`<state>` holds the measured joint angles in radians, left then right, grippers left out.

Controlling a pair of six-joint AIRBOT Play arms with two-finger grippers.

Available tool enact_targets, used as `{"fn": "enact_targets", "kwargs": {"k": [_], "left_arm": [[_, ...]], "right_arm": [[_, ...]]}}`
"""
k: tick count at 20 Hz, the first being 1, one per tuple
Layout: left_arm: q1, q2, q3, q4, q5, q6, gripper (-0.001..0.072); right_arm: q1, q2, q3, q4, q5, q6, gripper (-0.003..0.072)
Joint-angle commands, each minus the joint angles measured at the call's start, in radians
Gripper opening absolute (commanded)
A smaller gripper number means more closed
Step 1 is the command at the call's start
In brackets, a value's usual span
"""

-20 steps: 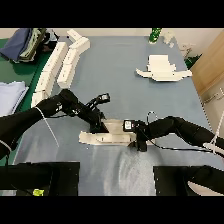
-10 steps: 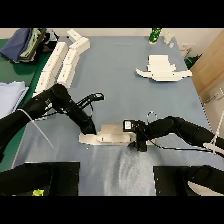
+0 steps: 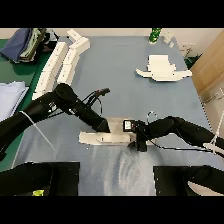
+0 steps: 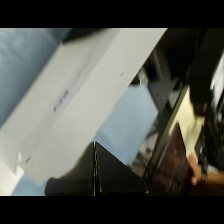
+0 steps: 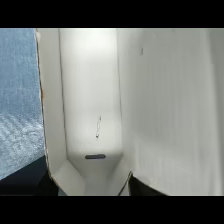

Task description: Fold the box.

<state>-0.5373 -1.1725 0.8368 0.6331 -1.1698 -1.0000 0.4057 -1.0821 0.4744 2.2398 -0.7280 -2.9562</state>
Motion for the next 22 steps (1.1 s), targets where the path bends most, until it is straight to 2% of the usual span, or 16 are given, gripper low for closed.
{"fn": "enact_targets", "kwargs": {"k": [1, 5, 9, 12, 18, 20, 22], "left_arm": [[0.019, -0.039, 0.028, -0.039, 0.206, -0.116, 0.0014], [0.039, -0.148, 0.027, 0.086, 0.21, -0.235, 0.0014], [0.039, -0.259, 0.027, 0.085, 0.209, -0.235, 0.0014], [0.039, -0.294, 0.028, 0.085, 0.211, -0.229, 0.0014], [0.04, -0.284, 0.082, 0.085, 0.164, -0.154, 0.0013], [0.04, -0.224, 0.098, 0.086, 0.151, -0.106, 0.0013], [0.046, -0.116, 0.097, 0.118, 0.145, -0.076, 0.0013]], "right_arm": [[0.0, 0.001, 0.0, 0.0, 0.001, 0.0, 0.0485], [0.0, 0.001, 0.0, 0.0, 0.001, 0.0, 0.0485], [0.0, 0.001, 0.0, 0.0, 0.001, 0.0, 0.0486], [0.0, 0.001, 0.0, 0.0, 0.001, 0.0, 0.0486], [0.0, 0.001, 0.0, 0.0, 0.001, 0.0, 0.0485], [0.0, 0.001, 0.0, 0.0, 0.001, 0.0, 0.0485], [0.0, 0.001, 0.0, 0.0, 0.001, 0.0, 0.0486]]}}
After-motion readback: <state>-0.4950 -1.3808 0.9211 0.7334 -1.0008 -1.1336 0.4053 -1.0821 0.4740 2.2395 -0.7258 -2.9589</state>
